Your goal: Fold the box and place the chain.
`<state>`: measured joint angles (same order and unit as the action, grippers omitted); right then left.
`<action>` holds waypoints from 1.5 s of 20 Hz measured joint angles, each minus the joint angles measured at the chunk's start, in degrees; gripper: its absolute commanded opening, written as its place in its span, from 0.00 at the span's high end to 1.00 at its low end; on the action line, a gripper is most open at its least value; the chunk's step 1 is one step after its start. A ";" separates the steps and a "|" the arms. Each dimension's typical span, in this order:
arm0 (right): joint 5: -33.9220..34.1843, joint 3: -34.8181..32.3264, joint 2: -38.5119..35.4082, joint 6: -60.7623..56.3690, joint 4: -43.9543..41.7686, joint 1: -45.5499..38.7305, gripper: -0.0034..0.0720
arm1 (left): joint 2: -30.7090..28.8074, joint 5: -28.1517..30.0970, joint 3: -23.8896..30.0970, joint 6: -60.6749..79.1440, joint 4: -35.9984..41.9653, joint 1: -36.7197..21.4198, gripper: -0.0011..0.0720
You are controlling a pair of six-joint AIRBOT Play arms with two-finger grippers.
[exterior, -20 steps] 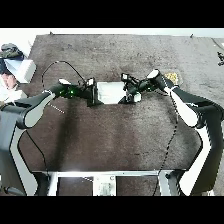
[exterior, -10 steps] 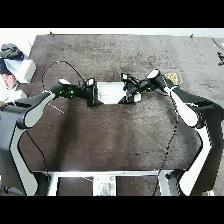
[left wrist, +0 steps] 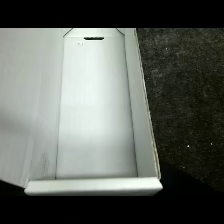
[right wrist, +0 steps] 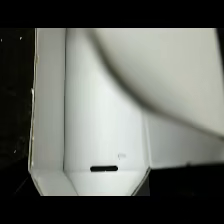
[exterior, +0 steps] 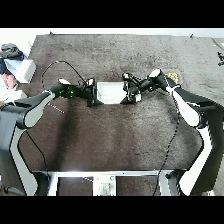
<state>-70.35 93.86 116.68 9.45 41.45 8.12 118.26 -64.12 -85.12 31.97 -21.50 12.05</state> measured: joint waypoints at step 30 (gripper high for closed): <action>0.24 0.00 -9.07 -10.75 -12.15 -2.05 0.93 | 0.00 0.20 0.00 -0.02 0.04 0.00 0.44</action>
